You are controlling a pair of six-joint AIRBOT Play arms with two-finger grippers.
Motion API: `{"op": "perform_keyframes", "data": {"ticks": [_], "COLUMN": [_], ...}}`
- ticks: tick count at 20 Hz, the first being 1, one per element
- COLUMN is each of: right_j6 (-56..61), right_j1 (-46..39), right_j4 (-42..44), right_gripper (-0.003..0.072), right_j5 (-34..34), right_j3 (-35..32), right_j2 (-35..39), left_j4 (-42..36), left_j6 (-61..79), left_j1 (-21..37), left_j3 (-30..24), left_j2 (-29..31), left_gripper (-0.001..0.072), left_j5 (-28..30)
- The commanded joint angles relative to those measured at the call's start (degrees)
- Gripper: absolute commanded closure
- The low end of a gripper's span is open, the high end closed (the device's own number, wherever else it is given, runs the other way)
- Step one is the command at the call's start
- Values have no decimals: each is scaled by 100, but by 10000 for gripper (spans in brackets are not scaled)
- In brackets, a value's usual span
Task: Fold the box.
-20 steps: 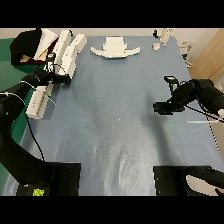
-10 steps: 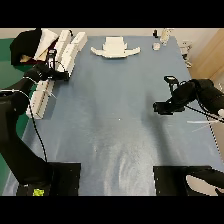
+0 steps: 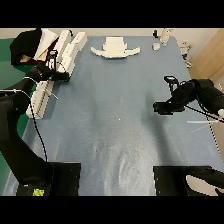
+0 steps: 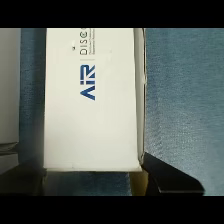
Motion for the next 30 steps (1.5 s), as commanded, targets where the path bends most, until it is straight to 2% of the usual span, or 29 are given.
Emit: {"op": "perform_keyframes", "data": {"ticks": [1,3,4,5,10,14,21,22,23,24,28,30], "right_j6": [0,0,0,0,0,0,0,0,0,0,0,0], "right_j1": [-2,-2,-2,-2,-2,-2,-2,-2,-2,-2,-2,-2], "right_j4": [0,0,0,0,0,0,0,0,0,0,0,0], "right_gripper": [683,683,682,682,683,683,682,682,682,682,682,682], "right_j5": [2,0,2,2,2,2,2,2,2,2,2,2], "right_j3": [4,4,4,4,4,4,4,4,4,4,4,4], "right_j2": [-4,-4,-4,-4,-4,-4,-4,-4,-4,-4,-4,-4], "left_j4": [4,4,7,4,15,87,297,284,251,151,-166,-162], "left_j6": [-7,-7,-7,-17,-17,-15,-26,-28,-28,-26,-391,-708], "left_j1": [2,2,4,7,11,96,146,142,138,138,74,-96], "left_j3": [2,4,4,4,11,33,203,203,205,214,149,-313], "left_j2": [-9,-7,-7,-4,66,518,1668,1823,1987,2129,2651,3106], "left_gripper": [267,263,110,11,10,10,12,81,366,687,703,703], "left_j5": [-33,2,2,0,-120,-601,-2337,-2623,-2990,-3368,-4417,-4570]}}
